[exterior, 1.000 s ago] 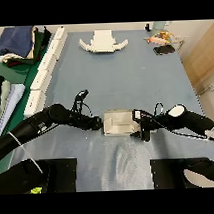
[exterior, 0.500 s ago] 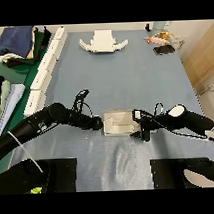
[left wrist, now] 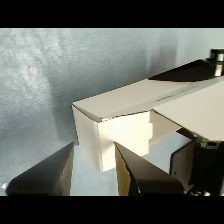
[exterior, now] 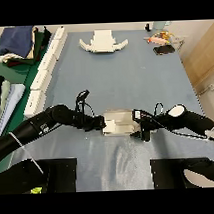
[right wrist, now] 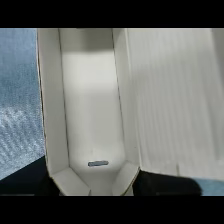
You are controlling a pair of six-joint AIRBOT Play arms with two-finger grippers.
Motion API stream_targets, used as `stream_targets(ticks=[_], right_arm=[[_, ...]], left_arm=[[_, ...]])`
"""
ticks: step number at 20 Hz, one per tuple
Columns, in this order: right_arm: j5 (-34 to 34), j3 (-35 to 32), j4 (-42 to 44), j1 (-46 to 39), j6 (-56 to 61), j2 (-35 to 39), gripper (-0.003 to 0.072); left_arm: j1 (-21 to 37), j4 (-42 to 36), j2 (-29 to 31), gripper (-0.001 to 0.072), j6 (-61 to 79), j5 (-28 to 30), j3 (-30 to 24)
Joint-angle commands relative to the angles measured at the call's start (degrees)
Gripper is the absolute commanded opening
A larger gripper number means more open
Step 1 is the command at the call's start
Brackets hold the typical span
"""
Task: Fold the box.
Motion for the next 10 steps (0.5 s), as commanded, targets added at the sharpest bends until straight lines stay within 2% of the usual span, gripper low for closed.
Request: stream_targets(ticks=[1, 3, 10], right_arm=[[0.0, 0.0, 0.0, 0.0, 0.0, 0.0, 0.0519], [0.0, 0.0, 0.0, 0.0, 0.0, 0.0, 0.0519], [0.0, 0.0, 0.0, 0.0, 0.0, 0.0, 0.052]], left_arm=[[-5.2, 15.9, 0.0, 0.0412, -20.8, 0.5, 2.1], [-7.5, 23.1, -0.5, 0.0412, -31.2, -0.3, 3.7], [-14.8, 32.9, -10.8, 0.0412, -43.4, -10.8, 13.6]])
